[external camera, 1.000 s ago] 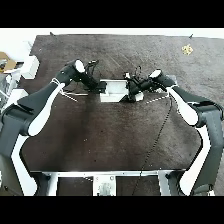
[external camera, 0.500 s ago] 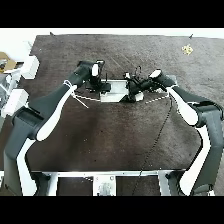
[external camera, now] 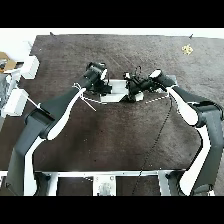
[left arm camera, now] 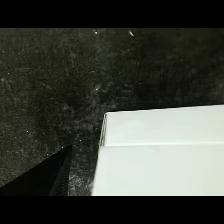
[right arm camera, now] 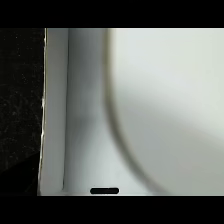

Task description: Fold the box and place the chain.

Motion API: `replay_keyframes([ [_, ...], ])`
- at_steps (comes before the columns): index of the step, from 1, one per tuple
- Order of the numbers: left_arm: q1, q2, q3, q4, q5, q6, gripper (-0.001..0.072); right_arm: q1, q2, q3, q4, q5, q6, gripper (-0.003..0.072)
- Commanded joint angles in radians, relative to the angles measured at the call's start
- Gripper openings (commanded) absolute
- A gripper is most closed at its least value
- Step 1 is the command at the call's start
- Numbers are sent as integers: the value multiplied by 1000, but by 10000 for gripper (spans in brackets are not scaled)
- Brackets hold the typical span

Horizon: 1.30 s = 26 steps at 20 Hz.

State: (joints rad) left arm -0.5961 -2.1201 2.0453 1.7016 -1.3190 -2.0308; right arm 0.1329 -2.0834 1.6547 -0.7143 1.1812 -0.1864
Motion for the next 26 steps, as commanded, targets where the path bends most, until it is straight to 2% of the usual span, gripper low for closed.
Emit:
replay_keyframes([
  [1, -2, -10, 5, 24, -18, -40, 198, 1, -1, 0, 0, 0, 0, 508],
  [2, -2, -10, 5, 23, -18, -40, 166, 1, -1, 0, 0, 0, 0, 508],
  [4, -2, -10, 5, 10, -10, -40, 164, 1, -1, 0, 0, 0, 0, 509],
  [5, -2, -10, 5, -1, -9, -41, 62, 1, -1, 0, 0, 0, 0, 509],
  [6, -2, -10, 2, -18, -5, -42, 12, 1, -1, 0, 0, 0, 0, 508],
  [10, -1, -10, 2, -38, 11, -48, 15, 1, -1, 0, 0, 0, 0, 508],
  [11, -1, -9, 2, -39, 16, -45, 127, 1, -1, 0, 0, 0, 0, 508],
  [12, 0, -6, 2, -41, 19, -26, 490, 1, -1, 0, 0, 0, 0, 508],
  [13, 0, -1, 2, -40, 21, 13, 552, 1, -1, 0, 0, 0, 0, 508],
  [16, 0, 20, 3, -39, -9, 95, 551, 1, -1, 0, 0, 0, 0, 508],
  [19, 0, 66, 6, -12, -105, 190, 551, 1, -1, 0, 0, 0, 0, 508],
  [21, 4, 112, 11, 0, -126, 240, 551, 1, -1, 0, 0, 0, 0, 508],
  [26, 64, 244, 16, -158, -103, 492, 551, 1, -1, 0, 0, 0, 0, 508],
])
